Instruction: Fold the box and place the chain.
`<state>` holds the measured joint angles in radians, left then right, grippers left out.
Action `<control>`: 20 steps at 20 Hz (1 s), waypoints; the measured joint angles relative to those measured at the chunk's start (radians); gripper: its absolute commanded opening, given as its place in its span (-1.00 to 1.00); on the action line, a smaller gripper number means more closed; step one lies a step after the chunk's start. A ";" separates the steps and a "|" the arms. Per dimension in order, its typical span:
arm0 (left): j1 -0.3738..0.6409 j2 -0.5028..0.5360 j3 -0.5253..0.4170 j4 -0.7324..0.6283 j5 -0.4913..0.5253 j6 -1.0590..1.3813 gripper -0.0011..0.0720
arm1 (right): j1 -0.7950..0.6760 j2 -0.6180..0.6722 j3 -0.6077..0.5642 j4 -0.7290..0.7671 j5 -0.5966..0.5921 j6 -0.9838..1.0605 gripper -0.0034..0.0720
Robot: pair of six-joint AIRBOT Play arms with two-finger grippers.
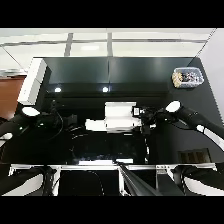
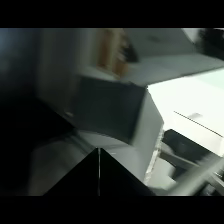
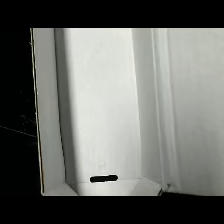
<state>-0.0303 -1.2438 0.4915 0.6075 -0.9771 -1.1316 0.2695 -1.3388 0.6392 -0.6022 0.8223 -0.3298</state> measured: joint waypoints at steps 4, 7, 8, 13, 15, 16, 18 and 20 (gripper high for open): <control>-0.098 -0.112 0.034 -0.129 -0.008 0.062 -0.90 | 0.000 0.000 0.000 0.000 0.000 0.000 -0.37; -0.142 -0.151 0.077 -0.168 -0.022 0.111 -0.89 | 0.000 0.000 0.000 0.000 0.000 0.000 -0.37; -0.148 -0.158 0.092 -0.177 -0.036 0.132 -0.66 | 0.000 0.000 0.000 0.000 0.000 0.000 -0.37; -0.152 -0.171 0.148 -0.197 -0.114 0.191 0.83 | 0.000 0.000 0.000 0.000 0.000 0.000 -0.37; -0.156 -0.174 0.166 -0.208 -0.134 0.200 0.83 | 0.000 0.000 0.000 0.000 0.000 0.000 -0.37; -0.159 -0.174 0.177 -0.214 -0.138 0.202 0.83 | 0.000 0.000 0.000 0.000 0.000 0.000 -0.37; -0.175 -0.175 0.198 -0.220 -0.144 0.206 0.73 | 0.000 0.000 0.000 0.000 0.000 0.000 -0.37; -0.200 -0.175 0.221 -0.222 -0.151 0.206 0.60 | 0.000 0.000 0.000 0.000 0.000 0.000 -0.37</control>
<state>-0.2302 -1.4189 0.7124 0.3859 -1.1282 -0.9257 0.2695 -1.3388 0.6392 -0.6025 0.8219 -0.3298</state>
